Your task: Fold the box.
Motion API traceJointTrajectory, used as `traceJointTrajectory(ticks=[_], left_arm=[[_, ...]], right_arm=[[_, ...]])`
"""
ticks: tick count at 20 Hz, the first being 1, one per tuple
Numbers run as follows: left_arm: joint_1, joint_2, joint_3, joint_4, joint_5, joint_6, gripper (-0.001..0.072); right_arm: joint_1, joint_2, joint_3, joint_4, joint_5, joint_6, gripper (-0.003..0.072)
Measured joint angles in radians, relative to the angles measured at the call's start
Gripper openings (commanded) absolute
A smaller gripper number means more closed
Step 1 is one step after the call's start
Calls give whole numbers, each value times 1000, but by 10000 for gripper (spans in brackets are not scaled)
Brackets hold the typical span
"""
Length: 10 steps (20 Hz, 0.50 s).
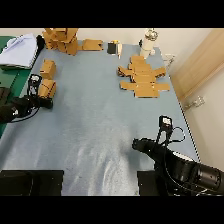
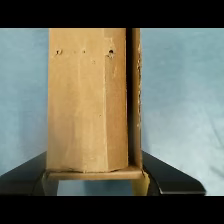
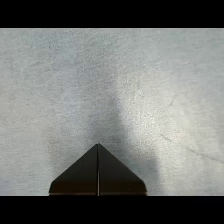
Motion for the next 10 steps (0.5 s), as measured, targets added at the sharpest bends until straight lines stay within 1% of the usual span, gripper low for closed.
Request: traceJointTrajectory(ticks=[4,10], left_arm=[[34,-74,111,0,-13,-48,419],[72,-188,259,12,-113,-106,419]], right_arm=[[0,0,0,-2,6,3,3],[0,0,0,-5,7,12,3]])
